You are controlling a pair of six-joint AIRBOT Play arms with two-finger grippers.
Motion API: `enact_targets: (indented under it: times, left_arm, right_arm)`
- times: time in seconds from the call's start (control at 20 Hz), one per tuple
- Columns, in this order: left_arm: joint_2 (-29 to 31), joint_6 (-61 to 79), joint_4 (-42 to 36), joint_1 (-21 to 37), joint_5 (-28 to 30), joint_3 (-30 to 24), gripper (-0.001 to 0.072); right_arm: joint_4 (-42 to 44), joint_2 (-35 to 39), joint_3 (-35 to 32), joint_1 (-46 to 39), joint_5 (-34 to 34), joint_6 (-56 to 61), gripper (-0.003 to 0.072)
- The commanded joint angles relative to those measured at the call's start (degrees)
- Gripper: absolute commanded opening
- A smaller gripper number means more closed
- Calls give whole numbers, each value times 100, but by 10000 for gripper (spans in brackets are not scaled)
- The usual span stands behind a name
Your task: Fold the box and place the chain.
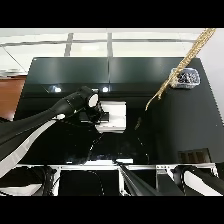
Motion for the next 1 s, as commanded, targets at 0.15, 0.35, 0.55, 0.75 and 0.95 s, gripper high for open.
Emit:
enact_targets:
  times: [0.15, 0.35, 0.55, 0.75, 0.95]
  left_arm:
    - [-2, 0, 0, 4, -7, 2, 26]
    - [-2, 0, 0, 4, -4, 2, 26]
    - [-2, 0, 0, 4, -4, 2, 26]
    - [-2, 0, 0, 4, -4, 2, 26]
    - [-2, 0, 0, 4, 0, 2, 26]
  right_arm:
    - [365, 4, -269, 562, 1014, -83, 9]
    - [365, -4, -581, 1027, 1255, -83, 9]
    - [365, -87, -739, 1515, 1246, -81, 10]
    - [431, -181, -739, 1873, 1062, -81, 10]
    - [844, -289, -745, 2258, 1073, -79, 11]
